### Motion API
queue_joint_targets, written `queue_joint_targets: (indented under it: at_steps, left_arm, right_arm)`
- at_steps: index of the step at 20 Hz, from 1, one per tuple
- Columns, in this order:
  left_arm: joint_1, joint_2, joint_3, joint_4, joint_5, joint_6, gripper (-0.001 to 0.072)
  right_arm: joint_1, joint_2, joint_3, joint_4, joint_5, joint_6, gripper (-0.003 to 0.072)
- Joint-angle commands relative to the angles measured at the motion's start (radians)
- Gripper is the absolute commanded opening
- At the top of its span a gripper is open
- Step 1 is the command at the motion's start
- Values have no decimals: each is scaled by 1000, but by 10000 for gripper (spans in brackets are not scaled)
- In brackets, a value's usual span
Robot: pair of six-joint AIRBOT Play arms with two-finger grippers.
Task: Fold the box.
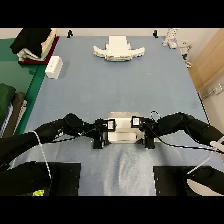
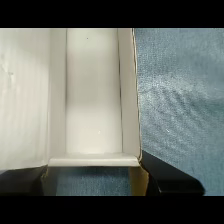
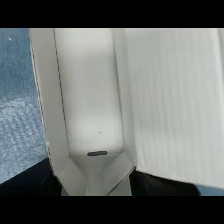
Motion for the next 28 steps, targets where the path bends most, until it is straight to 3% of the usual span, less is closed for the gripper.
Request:
queue_joint_targets:
  at_steps: [1, 8, 9, 10, 11, 13, 18, 21, 24, 25, 27, 28]
  left_arm:
    - [0, 0, 0, 1, -1, 0, 461]
    - [0, 0, 0, 1, -1, 0, 461]
    - [0, 0, 0, 1, -1, 0, 461]
    - [0, 0, 0, 1, -1, 0, 461]
    - [0, 0, 0, 1, -2, 0, 460]
    - [0, 0, 0, 1, -1, 0, 461]
    - [0, 0, 0, 1, -1, 0, 460]
    - [0, 0, 0, 1, -1, 0, 461]
    - [0, 0, 0, 1, -1, 0, 460]
    - [0, 0, 0, 1, -1, 0, 460]
    - [0, 0, 0, 1, -1, 0, 461]
    - [0, 0, 0, 1, -1, 0, 460]
  right_arm:
    - [1, 0, 0, 1, 2, 0, 512]
    - [1, 1, 0, 4, 4, 0, 512]
    - [1, 1, 0, 0, 2, 11, 542]
    - [1, 3, 0, -11, 2, 45, 694]
    - [1, 11, 0, -42, -1, 83, 720]
    - [1, 52, 11, -150, -45, 227, 720]
    - [1, 224, 67, -469, -322, 663, 720]
    - [1, 325, 89, -417, -411, 977, 709]
    - [2, 330, 83, 0, -329, 1164, 431]
    - [3, 313, 67, 126, -219, 1172, 357]
    - [60, 258, 39, 256, 53, 1231, 292]
    - [91, 224, 43, 254, 151, 1276, 167]
